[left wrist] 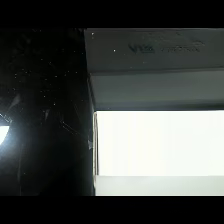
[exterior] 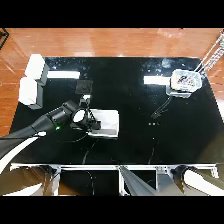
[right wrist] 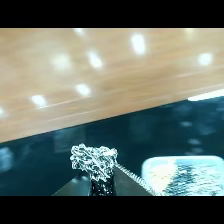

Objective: Fold the box and place the chain.

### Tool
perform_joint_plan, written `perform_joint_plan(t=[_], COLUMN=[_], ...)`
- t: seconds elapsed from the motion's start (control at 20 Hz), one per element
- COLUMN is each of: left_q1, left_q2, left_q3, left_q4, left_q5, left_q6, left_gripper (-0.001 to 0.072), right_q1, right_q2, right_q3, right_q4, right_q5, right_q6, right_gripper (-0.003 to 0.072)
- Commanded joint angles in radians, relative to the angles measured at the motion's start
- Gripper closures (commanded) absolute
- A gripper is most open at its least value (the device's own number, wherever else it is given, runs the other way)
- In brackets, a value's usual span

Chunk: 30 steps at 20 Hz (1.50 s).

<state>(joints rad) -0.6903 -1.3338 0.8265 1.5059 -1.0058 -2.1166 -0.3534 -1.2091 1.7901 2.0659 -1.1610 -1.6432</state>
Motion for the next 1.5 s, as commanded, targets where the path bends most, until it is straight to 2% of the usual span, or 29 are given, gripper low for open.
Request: perform_joint_plan(t=[0.0,0.2,0.3,0.7,0.8,1.2,1.45], left_q1=[0.000,0.000,0.000,0.000,0.000,0.000,0.000], left_q2=[0.000,0.000,0.000,0.000,0.000,0.000,-0.032], left_q3=[0.000,0.000,0.000,0.006,0.026,0.037,0.037], left_q4=[0.002,0.004,0.004,0.000,0.002,0.034,0.056], left_q5=[0.001,0.004,0.003,-0.011,-0.051,-0.005,-0.003], left_q6=[0.001,0.001,0.001,-0.012,-0.012,-0.071,-0.093], left_gripper=[0.0691,0.0691,0.0691,0.0693,0.0693,0.0693,0.0693], right_q1=[0.072,0.227,0.315,0.641,0.663,0.727,0.808], right_q2=[0.100,0.244,0.296,0.322,0.321,0.283,0.223], right_q3=[-0.094,-0.259,-0.306,-0.319,-0.319,-0.341,-0.346], right_q4=[0.072,0.038,0.000,-0.029,-0.027,0.029,0.036], right_q5=[-0.011,-0.011,-0.024,-0.117,-0.142,-0.228,-0.197], right_q6=[-0.015,-0.016,-0.016,-0.033,-0.027,-0.023,-0.023], right_gripper=[0.0668,0.0668,0.0668,0.0669,0.0668,0.0668,0.0668])
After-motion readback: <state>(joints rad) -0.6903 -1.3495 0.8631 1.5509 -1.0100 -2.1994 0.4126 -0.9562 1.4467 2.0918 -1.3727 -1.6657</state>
